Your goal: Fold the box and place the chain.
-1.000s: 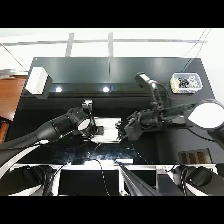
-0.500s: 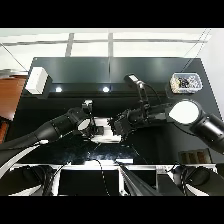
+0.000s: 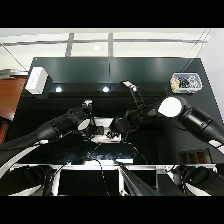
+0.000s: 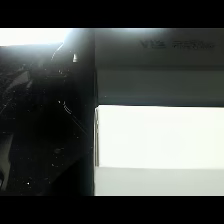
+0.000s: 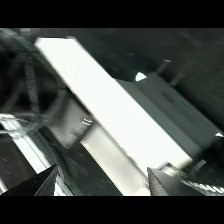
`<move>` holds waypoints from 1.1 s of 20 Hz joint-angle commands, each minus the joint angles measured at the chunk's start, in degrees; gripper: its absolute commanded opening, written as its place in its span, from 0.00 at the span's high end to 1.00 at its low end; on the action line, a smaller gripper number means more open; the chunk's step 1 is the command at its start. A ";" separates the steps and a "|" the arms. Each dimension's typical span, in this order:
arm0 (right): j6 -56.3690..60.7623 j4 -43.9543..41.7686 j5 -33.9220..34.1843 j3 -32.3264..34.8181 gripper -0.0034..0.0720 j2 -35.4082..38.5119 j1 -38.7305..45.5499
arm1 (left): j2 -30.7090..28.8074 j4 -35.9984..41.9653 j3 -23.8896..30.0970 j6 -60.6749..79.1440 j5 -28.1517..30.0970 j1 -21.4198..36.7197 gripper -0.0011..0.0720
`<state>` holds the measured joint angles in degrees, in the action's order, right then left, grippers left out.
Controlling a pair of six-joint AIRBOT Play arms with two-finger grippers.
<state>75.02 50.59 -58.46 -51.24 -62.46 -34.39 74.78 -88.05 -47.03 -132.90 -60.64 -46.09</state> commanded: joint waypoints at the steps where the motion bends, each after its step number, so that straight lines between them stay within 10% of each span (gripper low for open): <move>1: -3.82 3.72 -9.60 0.00 0.14 3.50 8.17 | 0.02 0.04 0.04 0.00 -0.11 0.00 0.95; 5: -9.90 17.75 -13.29 5.49 0.03 9.57 17.29 | 0.04 0.02 0.04 -0.02 -0.02 0.00 0.95; 10: -42.07 18.16 3.74 17.97 0.03 9.38 14.62 | 0.02 0.04 0.04 -0.02 0.15 0.00 0.95; 22: -74.58 -1.09 8.81 18.47 0.03 -3.43 14.58 | 0.04 0.24 0.04 -0.02 0.09 0.00 0.95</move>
